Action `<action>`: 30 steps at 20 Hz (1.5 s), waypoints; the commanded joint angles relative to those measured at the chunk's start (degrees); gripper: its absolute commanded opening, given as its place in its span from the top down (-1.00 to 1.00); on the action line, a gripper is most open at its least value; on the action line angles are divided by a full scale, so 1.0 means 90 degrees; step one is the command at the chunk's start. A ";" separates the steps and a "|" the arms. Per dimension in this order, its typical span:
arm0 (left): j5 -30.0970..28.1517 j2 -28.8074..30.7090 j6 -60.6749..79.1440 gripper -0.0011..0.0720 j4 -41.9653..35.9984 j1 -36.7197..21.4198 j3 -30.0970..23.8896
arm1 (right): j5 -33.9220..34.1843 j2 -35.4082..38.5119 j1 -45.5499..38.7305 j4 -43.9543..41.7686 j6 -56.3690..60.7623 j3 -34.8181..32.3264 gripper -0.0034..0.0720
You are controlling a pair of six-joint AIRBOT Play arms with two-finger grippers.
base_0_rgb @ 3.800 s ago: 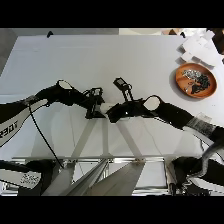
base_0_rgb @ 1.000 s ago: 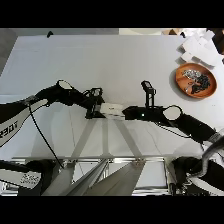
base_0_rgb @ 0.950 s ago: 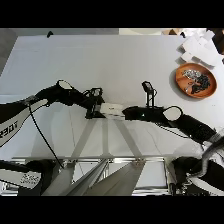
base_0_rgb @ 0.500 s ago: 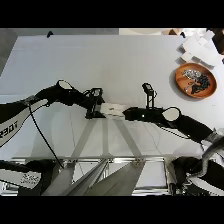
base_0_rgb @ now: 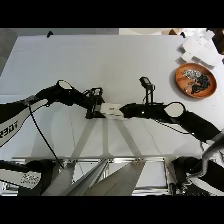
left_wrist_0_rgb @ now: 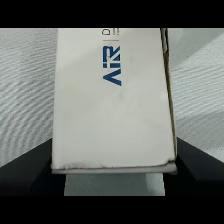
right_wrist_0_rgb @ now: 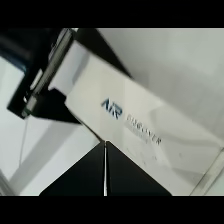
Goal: Fold the box and place the chain.
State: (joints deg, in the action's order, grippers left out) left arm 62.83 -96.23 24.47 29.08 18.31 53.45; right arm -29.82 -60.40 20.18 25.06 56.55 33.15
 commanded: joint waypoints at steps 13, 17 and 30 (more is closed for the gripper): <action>-0.0005 0.0000 0.0039 0.21 0.0053 0.0000 0.0000 | -0.3398 0.2127 -0.2567 0.6819 0.2657 0.0231 0.89; 0.0000 0.0000 0.0039 0.21 0.0019 0.0000 0.0000 | -0.3116 0.2127 -0.3609 0.7548 0.3101 0.0231 0.88; 0.0002 0.0546 -0.0347 0.94 0.0182 -0.0010 0.0000 | -0.2897 0.2125 -0.4201 0.7184 0.3240 0.0231 0.88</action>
